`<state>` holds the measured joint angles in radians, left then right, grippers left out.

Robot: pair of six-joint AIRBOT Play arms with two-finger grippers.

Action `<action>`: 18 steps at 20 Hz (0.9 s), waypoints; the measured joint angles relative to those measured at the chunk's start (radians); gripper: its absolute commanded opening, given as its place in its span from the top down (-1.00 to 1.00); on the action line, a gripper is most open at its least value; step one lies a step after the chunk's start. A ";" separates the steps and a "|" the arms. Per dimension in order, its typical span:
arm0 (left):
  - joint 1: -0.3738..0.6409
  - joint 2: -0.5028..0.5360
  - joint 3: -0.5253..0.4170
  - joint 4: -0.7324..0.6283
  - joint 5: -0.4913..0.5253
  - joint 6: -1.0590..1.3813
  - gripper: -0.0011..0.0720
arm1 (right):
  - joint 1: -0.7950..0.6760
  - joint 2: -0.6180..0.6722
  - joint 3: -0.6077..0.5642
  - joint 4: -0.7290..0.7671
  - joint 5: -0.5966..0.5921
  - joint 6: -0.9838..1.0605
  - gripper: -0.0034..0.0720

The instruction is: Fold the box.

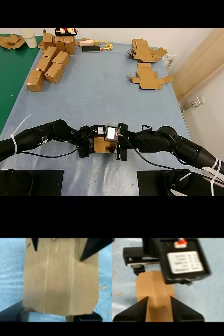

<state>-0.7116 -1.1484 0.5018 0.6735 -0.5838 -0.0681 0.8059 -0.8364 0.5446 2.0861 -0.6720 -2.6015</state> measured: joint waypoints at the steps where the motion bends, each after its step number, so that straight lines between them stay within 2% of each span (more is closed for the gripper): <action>1: 0.000 0.000 0.000 0.000 0.000 0.000 -0.23 | 0.014 -0.001 0.000 -0.002 -0.009 -0.016 -0.35; 12: 0.000 0.000 0.000 0.000 0.000 0.000 -0.23 | 0.067 -0.044 0.000 -0.135 0.071 -0.068 -0.34; 13: 0.000 0.000 0.000 0.000 0.000 0.000 -0.23 | 0.067 -0.046 0.000 -0.141 0.075 -0.069 -0.31; 15: 0.000 0.000 0.000 0.000 0.000 0.000 -0.23 | 0.069 -0.047 0.000 -0.149 0.080 -0.069 0.05; 16: 0.000 0.000 0.000 -0.001 0.000 -0.002 -0.23 | 0.069 -0.048 0.000 -0.149 0.079 -0.069 0.15; 18: 0.000 0.000 0.000 -0.001 0.000 -0.003 -0.23 | 0.069 -0.049 0.000 -0.155 0.079 -0.069 0.19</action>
<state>-0.7116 -1.1484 0.5018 0.6724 -0.5838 -0.0708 0.8753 -0.8852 0.5446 1.9312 -0.5930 -2.6709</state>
